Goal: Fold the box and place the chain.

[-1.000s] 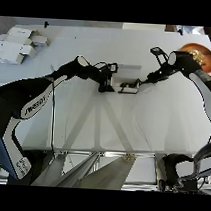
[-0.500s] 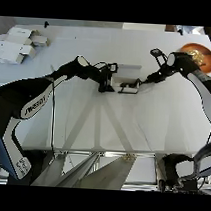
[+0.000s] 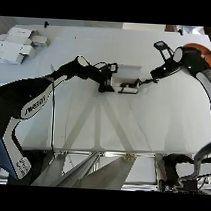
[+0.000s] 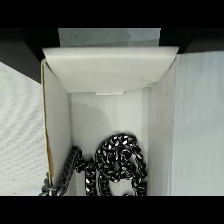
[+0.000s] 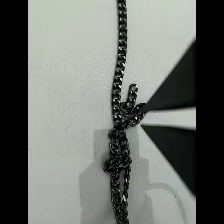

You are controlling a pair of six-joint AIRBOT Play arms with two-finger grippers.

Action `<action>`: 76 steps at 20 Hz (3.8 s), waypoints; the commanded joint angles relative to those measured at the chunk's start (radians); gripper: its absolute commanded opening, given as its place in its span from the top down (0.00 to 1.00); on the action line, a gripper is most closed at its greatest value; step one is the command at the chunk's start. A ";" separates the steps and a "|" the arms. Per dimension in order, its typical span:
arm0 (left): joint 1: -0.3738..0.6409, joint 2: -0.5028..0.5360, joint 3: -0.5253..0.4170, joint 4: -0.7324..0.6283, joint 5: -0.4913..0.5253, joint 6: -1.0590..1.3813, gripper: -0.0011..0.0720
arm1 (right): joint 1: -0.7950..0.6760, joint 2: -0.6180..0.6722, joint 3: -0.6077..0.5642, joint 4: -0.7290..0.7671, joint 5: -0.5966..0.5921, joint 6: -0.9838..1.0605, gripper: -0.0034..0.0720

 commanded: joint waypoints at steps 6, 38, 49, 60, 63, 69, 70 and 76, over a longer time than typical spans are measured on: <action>0.000 0.000 0.001 0.000 0.000 0.000 0.41 | -0.003 -0.042 0.000 0.000 0.017 -0.122 0.50; 0.000 0.000 0.001 0.000 0.000 0.000 0.41 | 0.120 0.203 0.000 0.433 0.158 -0.346 0.94; 0.000 0.000 0.001 0.000 0.000 0.000 0.41 | 0.282 0.109 0.000 0.591 -0.028 -0.373 0.93; 0.000 0.000 0.001 0.000 0.000 0.000 0.41 | 0.280 0.024 0.000 0.261 0.016 -0.185 0.59; 0.000 0.000 0.001 0.000 0.000 0.000 0.41 | 0.231 0.057 0.000 0.345 0.080 -0.187 0.59; 0.000 0.000 0.001 0.000 0.000 0.000 0.41 | 0.083 0.156 0.000 0.367 0.123 -0.311 0.59; 0.000 0.000 0.001 0.000 0.000 0.000 0.41 | 0.054 0.155 0.000 0.365 0.132 -0.329 0.59; 0.000 0.000 0.001 0.000 0.000 0.000 0.41 | -0.126 0.137 0.000 0.215 0.091 -0.201 0.59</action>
